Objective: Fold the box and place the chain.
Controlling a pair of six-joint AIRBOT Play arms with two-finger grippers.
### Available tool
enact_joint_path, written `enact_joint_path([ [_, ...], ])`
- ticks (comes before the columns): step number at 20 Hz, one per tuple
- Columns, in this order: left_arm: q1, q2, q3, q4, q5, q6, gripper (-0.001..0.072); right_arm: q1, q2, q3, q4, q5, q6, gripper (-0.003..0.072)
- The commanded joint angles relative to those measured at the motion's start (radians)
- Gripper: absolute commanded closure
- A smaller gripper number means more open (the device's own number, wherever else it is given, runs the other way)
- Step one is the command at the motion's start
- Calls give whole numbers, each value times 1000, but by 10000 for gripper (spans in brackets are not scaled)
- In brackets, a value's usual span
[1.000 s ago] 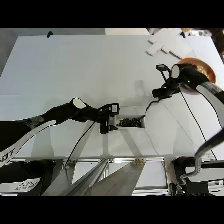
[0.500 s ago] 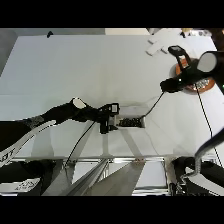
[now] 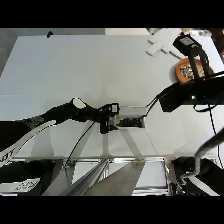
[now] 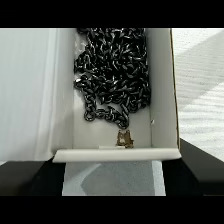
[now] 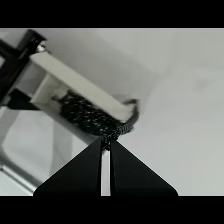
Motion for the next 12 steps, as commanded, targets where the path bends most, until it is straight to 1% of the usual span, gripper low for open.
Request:
enact_joint_path([
  [1,0,1,0,0,0,0,611,119,27,1,2,-21,45,670],
  [6,0,1,0,0,0,0,611,203,26,1,2,-112,64,670],
  [12,0,1,0,0,0,0,611,209,15,-2,3,-124,64,670],
])
